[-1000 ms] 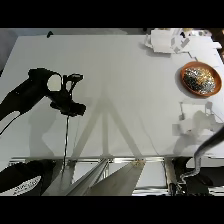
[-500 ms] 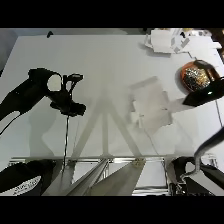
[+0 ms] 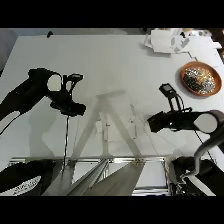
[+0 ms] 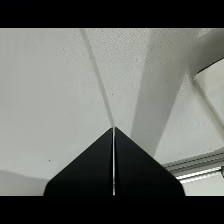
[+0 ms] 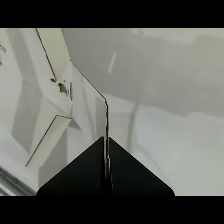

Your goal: Fold the box and place the chain.

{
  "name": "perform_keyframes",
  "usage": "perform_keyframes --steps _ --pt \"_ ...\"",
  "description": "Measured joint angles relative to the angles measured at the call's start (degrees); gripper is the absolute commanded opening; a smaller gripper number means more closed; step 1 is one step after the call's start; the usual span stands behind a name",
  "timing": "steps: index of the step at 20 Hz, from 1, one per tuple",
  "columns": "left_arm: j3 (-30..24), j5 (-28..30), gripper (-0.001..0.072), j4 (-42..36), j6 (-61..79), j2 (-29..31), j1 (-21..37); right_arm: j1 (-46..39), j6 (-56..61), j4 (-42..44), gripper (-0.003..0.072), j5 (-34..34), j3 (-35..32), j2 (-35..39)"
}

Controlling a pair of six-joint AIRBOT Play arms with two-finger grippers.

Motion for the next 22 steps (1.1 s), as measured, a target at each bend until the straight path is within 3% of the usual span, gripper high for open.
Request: perform_keyframes --steps 4,11,12,13,14,15,19,22 --pt "-0.02 6.88 0.0008 0.26 3.82 -0.07 0.0 7.91 7.28 -3.8 0.0013 -5.01 -2.49 -0.5" --pt "-2.16 16.17 0.0013 -0.85 18.8 -0.09 0.0 11.19 10.67 -5.64 0.0013 -8.28 -3.3 -2.21" --pt "-3.19 17.7 0.0094 -2.25 22.56 -0.17 0.0 11.3 10.8 -5.75 0.0013 -8.5 -3.32 -2.29" --pt "-4.22 19.15 0.0305 -3.91 25.99 -0.42 0.0 11.37 10.91 -5.81 0.0013 -8.63 -3.34 -2.34" --pt "-5.27 20.61 0.0418 -5.88 29.11 -0.83 0.02 11.43 10.97 -5.84 0.0013 -8.7 -3.34 -2.38" --pt "-6.27 22.01 0.0464 -7.89 32.13 -1.46 0.02 11.47 10.99 -5.86 0.0013 -8.7 -3.37 -2.4" --pt "-8.17 24.72 0.0449 -13.66 41.31 -3.72 0.57 11.52 11.13 -5.88 0.0013 -8.76 -3.37 -2.45" --pt "-8.63 24.9 0.045 -17.53 45.77 -4.26 4.31 11.52 11.17 -5.81 0.0013 -9.01 -3.37 -2.43"
